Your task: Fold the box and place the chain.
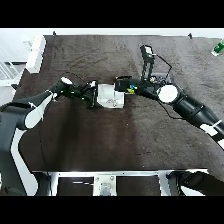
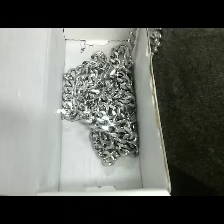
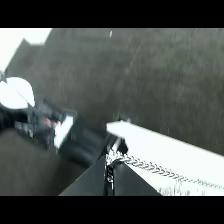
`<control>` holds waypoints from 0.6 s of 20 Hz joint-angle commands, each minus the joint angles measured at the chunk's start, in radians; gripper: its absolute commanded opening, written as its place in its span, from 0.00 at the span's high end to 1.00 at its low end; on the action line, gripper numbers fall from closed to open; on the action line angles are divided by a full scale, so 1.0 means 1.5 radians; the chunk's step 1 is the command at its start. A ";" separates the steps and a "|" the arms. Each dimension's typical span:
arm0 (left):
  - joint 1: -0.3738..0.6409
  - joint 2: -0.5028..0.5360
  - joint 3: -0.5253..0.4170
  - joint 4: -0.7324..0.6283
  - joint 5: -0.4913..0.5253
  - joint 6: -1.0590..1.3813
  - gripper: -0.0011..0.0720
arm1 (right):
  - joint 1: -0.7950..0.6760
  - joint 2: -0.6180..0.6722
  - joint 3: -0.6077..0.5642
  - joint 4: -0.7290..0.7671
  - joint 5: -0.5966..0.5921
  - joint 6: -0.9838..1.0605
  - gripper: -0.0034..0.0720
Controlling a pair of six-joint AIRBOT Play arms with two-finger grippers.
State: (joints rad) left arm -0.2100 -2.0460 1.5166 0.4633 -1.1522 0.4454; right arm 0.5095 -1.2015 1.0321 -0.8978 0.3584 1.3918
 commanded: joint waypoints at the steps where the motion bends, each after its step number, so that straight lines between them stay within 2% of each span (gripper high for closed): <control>1: 0.000 0.000 0.000 0.000 0.000 0.000 0.43 | 0.005 -0.011 0.035 0.011 -0.032 0.002 0.94; 4: 0.000 0.000 0.000 0.000 0.000 0.000 0.43 | 0.007 -0.011 0.064 0.013 -0.036 0.003 0.94; 8: 0.000 0.000 0.000 0.000 0.000 0.000 0.43 | 0.007 -0.017 0.063 0.017 -0.022 0.002 0.94; 12: 0.000 0.000 0.000 0.000 0.000 0.000 0.43 | 0.009 -0.017 0.002 0.018 -0.019 0.022 0.94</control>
State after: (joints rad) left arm -0.2100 -2.0460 1.5166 0.4633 -1.1522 0.4454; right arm 0.5198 -1.2251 1.0817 -0.8738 0.3237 1.4044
